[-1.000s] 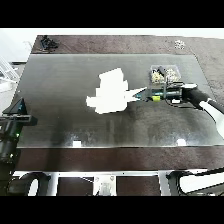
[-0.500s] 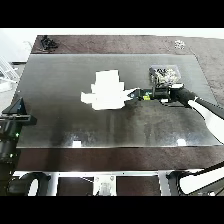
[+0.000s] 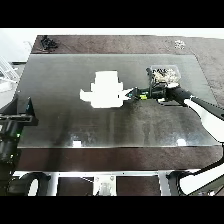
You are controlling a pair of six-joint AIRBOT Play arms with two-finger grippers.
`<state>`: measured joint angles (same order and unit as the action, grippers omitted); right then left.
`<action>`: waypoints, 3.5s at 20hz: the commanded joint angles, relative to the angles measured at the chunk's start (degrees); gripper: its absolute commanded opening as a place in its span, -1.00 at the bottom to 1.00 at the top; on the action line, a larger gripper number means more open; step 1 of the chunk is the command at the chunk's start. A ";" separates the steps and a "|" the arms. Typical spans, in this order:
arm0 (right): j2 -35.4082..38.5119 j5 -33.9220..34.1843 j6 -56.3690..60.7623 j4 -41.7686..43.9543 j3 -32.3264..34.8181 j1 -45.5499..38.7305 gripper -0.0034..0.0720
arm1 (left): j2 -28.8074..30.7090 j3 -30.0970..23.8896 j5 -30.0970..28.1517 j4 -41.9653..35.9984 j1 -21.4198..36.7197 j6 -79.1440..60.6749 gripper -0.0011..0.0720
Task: Fold the box and place the chain.
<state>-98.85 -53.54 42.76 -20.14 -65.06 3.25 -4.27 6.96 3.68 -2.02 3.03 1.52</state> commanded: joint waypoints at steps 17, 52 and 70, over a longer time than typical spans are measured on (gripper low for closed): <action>-0.13 0.68 0.66 -2.36 -0.22 0.26 -0.90 | -52.19 30.36 27.10 2.60 0.02 -2.58 0.34; -0.13 0.61 1.79 -1.51 -0.22 0.24 -0.89 | -119.89 109.83 65.48 42.56 -9.57 58.99 0.35; -0.13 0.63 1.62 -1.51 -0.22 0.24 -0.89 | -124.93 109.83 70.14 32.15 -9.68 56.89 0.34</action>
<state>-98.96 -52.90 44.49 -21.67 -65.23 3.46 -128.31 116.75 72.97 33.56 -6.63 59.16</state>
